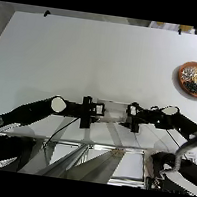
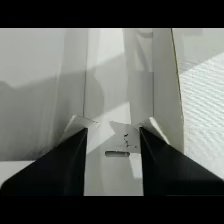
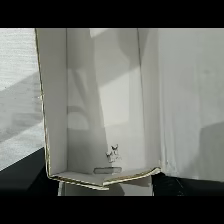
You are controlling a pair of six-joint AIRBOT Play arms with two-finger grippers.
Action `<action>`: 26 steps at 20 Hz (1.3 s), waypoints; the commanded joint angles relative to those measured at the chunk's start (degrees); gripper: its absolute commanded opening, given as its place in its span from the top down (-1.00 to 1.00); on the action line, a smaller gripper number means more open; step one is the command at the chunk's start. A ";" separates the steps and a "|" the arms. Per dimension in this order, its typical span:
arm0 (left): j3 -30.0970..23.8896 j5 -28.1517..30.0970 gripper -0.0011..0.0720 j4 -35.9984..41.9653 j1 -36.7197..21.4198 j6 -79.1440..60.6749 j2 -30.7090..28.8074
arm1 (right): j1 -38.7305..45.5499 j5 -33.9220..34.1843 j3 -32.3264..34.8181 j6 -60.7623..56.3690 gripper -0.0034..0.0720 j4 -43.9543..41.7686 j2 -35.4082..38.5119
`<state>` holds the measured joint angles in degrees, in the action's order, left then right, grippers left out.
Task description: Fold the box and place the chain.
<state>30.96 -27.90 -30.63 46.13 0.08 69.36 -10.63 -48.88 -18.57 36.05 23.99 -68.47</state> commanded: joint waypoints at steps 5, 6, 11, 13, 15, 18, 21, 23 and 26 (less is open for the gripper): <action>0.00 -11.13 0.95 -18.58 -5.01 33.62 -12.55 | -0.02 0.02 0.00 0.02 -0.18 -0.02 0.04; 0.00 -13.44 0.97 -20.35 -5.88 37.88 -14.64 | -0.02 0.02 0.00 0.02 -0.18 -0.02 0.04; -0.02 -23.12 0.97 -34.05 -13.70 69.70 -25.00 | -0.02 0.02 0.00 0.02 -0.18 -0.02 0.04; -0.20 -24.48 0.97 -38.18 -15.67 79.84 -25.99 | -0.02 0.02 0.00 0.02 -0.18 -0.02 0.04; -2.29 -20.81 0.97 -37.22 -15.65 90.75 -24.13 | -0.02 0.02 0.00 0.02 -0.18 -0.02 0.02; -5.31 -15.76 0.95 -31.85 -15.67 97.92 -17.29 | -0.02 0.02 0.00 0.02 -0.18 -0.02 0.04; -5.31 -13.86 0.95 -20.92 -15.21 97.26 -9.66 | -0.02 0.02 0.00 0.02 -0.18 -0.02 0.04; -5.29 -11.19 0.95 -17.22 -13.53 95.34 -6.21 | -0.02 0.02 0.00 0.02 -0.18 -0.02 0.04; -5.27 -10.19 0.95 -14.12 -11.39 91.89 -3.37 | -0.02 0.02 0.00 0.02 -0.18 -0.02 0.04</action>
